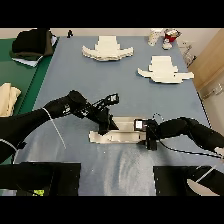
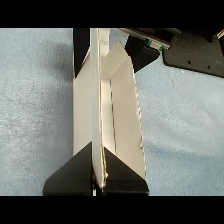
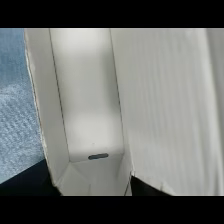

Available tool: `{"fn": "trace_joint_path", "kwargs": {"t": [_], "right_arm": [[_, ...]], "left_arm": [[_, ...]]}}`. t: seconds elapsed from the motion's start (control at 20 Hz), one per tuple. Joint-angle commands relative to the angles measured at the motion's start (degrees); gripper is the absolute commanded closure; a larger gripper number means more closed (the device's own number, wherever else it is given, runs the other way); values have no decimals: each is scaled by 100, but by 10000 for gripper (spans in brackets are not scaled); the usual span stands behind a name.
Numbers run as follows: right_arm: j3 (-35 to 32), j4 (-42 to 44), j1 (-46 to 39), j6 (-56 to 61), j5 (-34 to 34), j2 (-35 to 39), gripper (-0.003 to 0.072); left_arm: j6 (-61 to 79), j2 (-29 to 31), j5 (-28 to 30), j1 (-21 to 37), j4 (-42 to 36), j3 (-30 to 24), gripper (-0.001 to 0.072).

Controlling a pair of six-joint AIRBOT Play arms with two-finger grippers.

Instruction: Fold the box.

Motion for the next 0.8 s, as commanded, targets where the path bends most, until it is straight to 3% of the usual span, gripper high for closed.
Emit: {"fn": "trace_joint_path", "kwargs": {"t": [0.0,0.1,0.15,0.55,0.6,0.75], "right_arm": [[2,0,-4,-2,17,22,155],[2,4,-4,-2,24,22,6],[2,4,-4,-2,22,22,-17],[2,127,-4,37,-114,223,-1],[0,133,-4,37,-114,223,45],[-59,131,-4,33,-37,146,54]], "left_arm": [[2,4,2,-4,2,4,696],[2,4,2,-4,2,4,696],[0,4,2,-4,2,4,696],[2,4,2,-4,2,4,696],[2,4,2,-4,2,4,696],[2,4,4,-4,2,4,696]]}}
